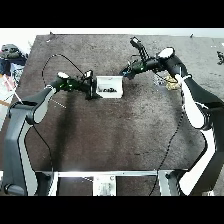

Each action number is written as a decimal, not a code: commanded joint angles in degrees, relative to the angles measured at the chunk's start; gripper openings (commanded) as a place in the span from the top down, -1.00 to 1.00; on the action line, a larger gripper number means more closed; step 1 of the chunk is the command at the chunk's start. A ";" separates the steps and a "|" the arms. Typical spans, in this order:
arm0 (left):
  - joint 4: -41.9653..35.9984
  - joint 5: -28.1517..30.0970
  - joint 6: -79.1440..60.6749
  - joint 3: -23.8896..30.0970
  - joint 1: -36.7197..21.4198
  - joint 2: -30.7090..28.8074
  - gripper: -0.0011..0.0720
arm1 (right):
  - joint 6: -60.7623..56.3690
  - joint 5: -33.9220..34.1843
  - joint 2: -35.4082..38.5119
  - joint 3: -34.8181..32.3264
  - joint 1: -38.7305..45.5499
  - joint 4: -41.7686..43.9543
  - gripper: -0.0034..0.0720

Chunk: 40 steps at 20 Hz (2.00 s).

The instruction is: Fold the box and place the chain.

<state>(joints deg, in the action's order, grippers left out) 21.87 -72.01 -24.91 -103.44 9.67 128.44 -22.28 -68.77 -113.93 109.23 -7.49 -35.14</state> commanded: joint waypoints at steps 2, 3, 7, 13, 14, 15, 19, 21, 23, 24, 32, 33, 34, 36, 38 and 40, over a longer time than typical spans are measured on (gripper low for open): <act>0.00 0.02 -0.02 0.00 -0.02 0.00 -0.48 | 5.03 -7.41 -0.13 0.07 0.00 0.26 0.34; 0.00 0.02 -0.02 0.00 -0.02 0.00 -0.48 | 5.60 -8.04 -0.13 0.07 -0.11 0.24 0.27; 0.00 0.02 -0.02 0.00 -0.02 0.00 -0.48 | 8.81 -8.22 -0.13 0.07 -1.97 -1.77 0.26; 0.00 0.02 -0.02 0.00 -0.02 0.00 -0.48 | 10.14 -6.71 -0.13 0.07 -3.74 -4.09 0.26; 0.00 0.02 -0.02 0.00 -0.02 0.00 -0.48 | 10.91 -6.69 -0.13 0.07 -3.74 -4.09 0.26; 0.00 0.00 -0.02 0.00 -0.02 0.00 -0.48 | 11.21 -6.69 -0.13 0.07 -3.76 -4.07 0.26; 0.00 0.00 -0.02 0.00 -0.02 0.00 -0.48 | 15.02 -7.08 -0.15 0.04 -4.81 -4.07 0.25; 0.00 0.00 -0.02 0.00 -0.02 0.00 -0.48 | 16.00 -6.67 -0.20 0.04 -5.73 -4.09 -0.13; 0.00 0.02 -0.02 0.00 -0.02 0.00 -0.48 | 16.15 -5.79 -0.39 0.04 -6.40 -4.57 -0.12; 0.00 0.02 -0.02 0.00 -0.02 0.00 -0.48 | 16.15 -5.40 -0.46 0.04 -6.51 -4.66 -0.10; 0.00 0.00 -0.02 0.00 -0.02 0.00 -0.48 | 16.52 -4.87 -1.75 0.02 -6.62 -4.79 0.01; 0.00 0.00 -0.02 0.00 -0.02 0.00 -0.48 | 16.52 -4.46 -1.88 0.02 -6.62 -5.01 0.01; 0.00 0.00 -0.02 0.00 -0.02 0.00 -0.48 | 16.52 -4.24 -2.05 0.02 -6.62 -5.51 0.01; 0.00 0.00 -0.02 0.00 -0.02 0.00 -0.48 | 16.50 -4.02 -2.56 0.02 -6.62 -6.51 0.01; 0.00 0.00 -0.02 0.00 -0.02 0.00 -0.48 | 16.50 -3.10 -2.89 0.02 -6.60 -8.48 0.01; 0.00 0.00 -0.02 0.00 -0.02 0.00 -0.48 | 16.50 -2.58 -2.86 0.33 -6.56 -8.37 0.01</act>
<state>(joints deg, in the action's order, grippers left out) 21.87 -72.01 -24.91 -103.44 9.67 128.44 -5.74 -72.38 -116.55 109.30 -14.06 -42.41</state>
